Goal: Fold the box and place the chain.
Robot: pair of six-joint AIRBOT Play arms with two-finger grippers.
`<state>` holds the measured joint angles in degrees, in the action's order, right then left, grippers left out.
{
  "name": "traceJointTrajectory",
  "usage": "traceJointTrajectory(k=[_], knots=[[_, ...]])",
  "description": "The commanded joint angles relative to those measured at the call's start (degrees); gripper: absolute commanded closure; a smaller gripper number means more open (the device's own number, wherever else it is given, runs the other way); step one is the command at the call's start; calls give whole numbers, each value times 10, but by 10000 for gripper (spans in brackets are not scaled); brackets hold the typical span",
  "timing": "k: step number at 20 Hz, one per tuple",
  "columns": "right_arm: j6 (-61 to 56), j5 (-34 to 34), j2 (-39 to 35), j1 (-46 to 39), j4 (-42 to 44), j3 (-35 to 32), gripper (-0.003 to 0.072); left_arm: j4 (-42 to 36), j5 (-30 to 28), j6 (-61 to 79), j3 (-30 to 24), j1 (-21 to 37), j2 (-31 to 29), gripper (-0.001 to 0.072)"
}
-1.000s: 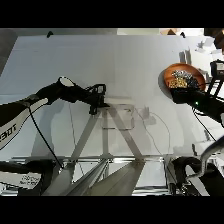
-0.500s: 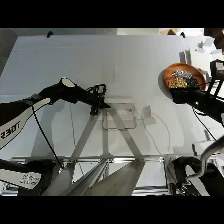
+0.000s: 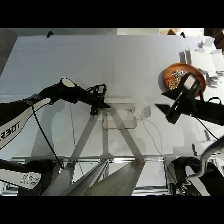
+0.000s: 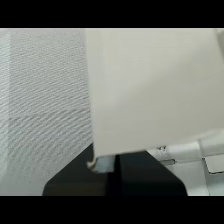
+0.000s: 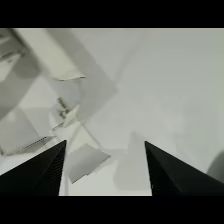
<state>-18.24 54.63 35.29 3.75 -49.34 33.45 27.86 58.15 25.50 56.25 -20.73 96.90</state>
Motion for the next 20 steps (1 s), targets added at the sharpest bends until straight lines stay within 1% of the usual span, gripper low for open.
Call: traceJointTrajectory(k=[1, 2, 4, 5, 6, 7, 9, 10, 11, 14, 16, 20], knots=[[130, 32, 14, 62, -45, -3, 66, 0, 0, 0, 0, 0, 0, 701], [130, 20, 21, 83, -74, -12, 62, 0, 0, 0, 0, 0, 0, 701], [133, 0, 47, 110, -71, -39, 61, 0, 0, 0, 0, -1, 0, 701], [155, -3, 65, 115, -54, -55, 58, 0, 0, 0, 0, -1, 0, 701], [193, -4, 85, 115, -33, -67, 22, 0, 0, 0, 0, -1, 0, 701], [238, -6, 104, 115, -5, -73, 11, 0, 0, 0, 0, -1, 0, 701], [338, -26, 142, 115, 73, -74, 9, 0, 0, 0, 0, -1, 0, 701], [377, -36, 164, 115, 97, -74, -2, 0, 0, 0, 0, -1, 0, 701], [400, -48, 186, 115, 102, -74, -3, 0, 0, 0, 0, -1, 0, 701], [411, -101, 251, 115, 102, -74, -5, 0, 0, 0, 0, -1, 0, 701], [411, -125, 277, 115, 102, -74, -4, 0, 0, 0, 0, -1, 0, 701], [412, -151, 285, 115, 92, -75, -4, 0, 0, 0, 0, -1, 0, 701]])
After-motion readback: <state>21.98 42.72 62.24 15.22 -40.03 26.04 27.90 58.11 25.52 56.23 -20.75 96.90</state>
